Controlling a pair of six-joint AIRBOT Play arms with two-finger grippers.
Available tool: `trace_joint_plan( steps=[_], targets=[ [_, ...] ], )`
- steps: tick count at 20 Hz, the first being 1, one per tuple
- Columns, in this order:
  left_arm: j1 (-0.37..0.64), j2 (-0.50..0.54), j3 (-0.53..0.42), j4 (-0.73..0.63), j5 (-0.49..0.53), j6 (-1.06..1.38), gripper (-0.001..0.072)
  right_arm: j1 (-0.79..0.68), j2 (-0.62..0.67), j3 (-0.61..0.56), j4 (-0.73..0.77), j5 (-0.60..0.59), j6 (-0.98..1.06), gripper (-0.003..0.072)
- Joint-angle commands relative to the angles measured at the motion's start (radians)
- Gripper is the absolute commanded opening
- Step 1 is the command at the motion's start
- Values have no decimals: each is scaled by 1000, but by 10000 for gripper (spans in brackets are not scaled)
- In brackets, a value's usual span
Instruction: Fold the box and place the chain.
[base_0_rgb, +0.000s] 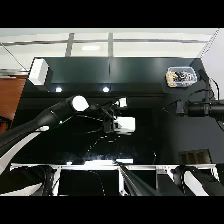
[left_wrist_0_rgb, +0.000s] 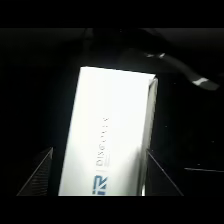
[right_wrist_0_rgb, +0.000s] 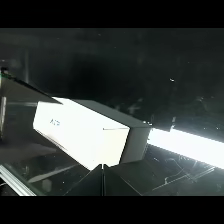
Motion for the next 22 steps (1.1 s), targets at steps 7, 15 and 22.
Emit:
trace_joint_plan(
  steps=[7,15,22],
  targets=[
    [-7,-50,45,68,-98,-43,702,0,1,1,-30,1,16,9],
    [10,-48,51,95,-66,-44,702,0,1,0,-30,3,17,9],
    [16,-48,59,105,-68,-43,701,0,1,1,-30,2,20,9]
  ],
)
